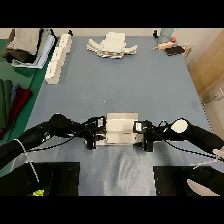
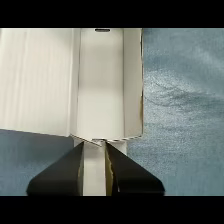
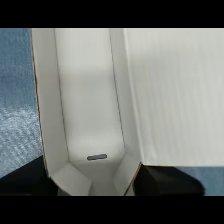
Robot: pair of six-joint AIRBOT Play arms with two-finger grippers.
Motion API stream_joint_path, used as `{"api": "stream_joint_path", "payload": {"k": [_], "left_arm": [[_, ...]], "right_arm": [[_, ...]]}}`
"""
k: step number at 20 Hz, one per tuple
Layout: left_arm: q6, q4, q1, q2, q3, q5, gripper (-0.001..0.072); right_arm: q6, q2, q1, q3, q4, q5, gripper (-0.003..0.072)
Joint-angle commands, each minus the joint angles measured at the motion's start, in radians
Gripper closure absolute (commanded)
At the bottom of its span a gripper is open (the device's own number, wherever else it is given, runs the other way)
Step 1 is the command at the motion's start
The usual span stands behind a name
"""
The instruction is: Fold the box.
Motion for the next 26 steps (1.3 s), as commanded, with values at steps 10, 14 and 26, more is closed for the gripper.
{"api": "stream_joint_path", "payload": {"k": [10,14,26], "left_arm": [[0.016,-0.082,-0.029,-0.020,-0.001,0.032,0.0541],[0.016,-0.109,-0.031,-0.021,-0.002,0.027,0.0540],[0.016,-0.148,-0.031,-0.070,-0.005,0.003,0.0107]], "right_arm": [[0.000,0.000,0.000,0.001,0.001,0.000,0.0087],[0.000,0.000,0.000,0.001,0.001,0.000,0.0087],[0.000,0.000,0.000,0.001,0.001,0.000,0.0087]]}}
